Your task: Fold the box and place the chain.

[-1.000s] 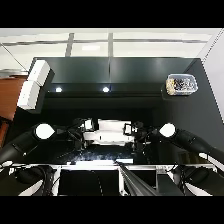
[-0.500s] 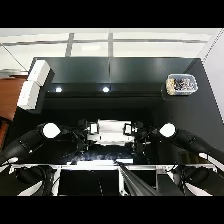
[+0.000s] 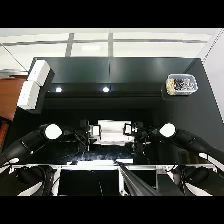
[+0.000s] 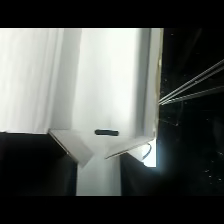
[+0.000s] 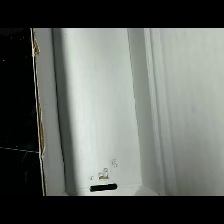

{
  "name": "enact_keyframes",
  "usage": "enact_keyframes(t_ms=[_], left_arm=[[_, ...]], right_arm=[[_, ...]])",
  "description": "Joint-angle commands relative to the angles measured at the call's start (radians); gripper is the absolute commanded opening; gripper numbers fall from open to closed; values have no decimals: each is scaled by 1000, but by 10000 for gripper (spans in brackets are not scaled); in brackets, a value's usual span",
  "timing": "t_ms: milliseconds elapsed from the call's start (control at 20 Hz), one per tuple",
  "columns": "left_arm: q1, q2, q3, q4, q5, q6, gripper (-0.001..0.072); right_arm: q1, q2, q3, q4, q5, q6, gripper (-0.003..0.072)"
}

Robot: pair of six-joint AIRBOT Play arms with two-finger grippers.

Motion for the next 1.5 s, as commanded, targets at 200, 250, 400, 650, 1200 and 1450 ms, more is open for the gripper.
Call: enact_keyframes(t_ms=[200, 250, 400, 650, 1200, 1450], left_arm=[[-13, -1, 1, -3, 12, 0, 256], [-13, -1, 1, -3, 12, 0, 256], [-13, -1, 1, -3, 11, 0, 256], [-14, -1, 1, -28, 11, 0, 235], [-14, -22, 1, -160, 12, 4, 103], [-45, -50, 1, -195, 62, 4, 104]], right_arm=[[0, 0, 0, 0, 0, 0, 323], [0, 0, 0, 0, 0, 0, 324], [0, 0, 0, 0, 0, 0, 324], [0, 0, 0, 1, 0, 0, 323], [0, 0, 0, 1, 0, 0, 324], [0, 0, 0, 1, 0, 0, 324]])
